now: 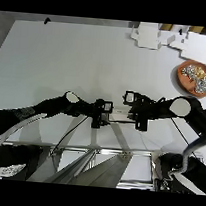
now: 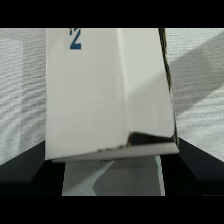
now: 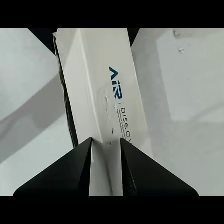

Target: Fold the box and place the chain.

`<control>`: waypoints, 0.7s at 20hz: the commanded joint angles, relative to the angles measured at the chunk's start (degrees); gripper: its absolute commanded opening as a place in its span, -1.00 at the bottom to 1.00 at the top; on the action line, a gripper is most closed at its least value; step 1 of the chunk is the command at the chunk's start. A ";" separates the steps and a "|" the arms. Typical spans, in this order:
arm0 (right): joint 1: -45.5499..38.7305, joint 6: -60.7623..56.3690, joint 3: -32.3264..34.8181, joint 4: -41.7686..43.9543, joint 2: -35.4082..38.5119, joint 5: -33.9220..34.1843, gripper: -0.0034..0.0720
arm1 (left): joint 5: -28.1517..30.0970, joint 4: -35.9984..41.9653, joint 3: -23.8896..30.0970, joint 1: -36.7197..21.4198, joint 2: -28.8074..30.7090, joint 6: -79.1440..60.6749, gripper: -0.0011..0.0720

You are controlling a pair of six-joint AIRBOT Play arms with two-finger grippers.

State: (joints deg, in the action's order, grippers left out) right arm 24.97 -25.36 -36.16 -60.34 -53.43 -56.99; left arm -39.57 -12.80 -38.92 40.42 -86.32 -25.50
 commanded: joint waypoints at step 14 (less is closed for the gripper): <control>0.04 -0.04 3.08 0.92 -0.02 1.70 -0.11 | -0.07 -0.07 0.02 0.02 0.04 -0.07 -0.23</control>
State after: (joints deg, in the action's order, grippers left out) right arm 24.97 -25.43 -33.12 -59.96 -53.45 -53.71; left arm -39.59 -12.91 -38.94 40.40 -86.32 -25.61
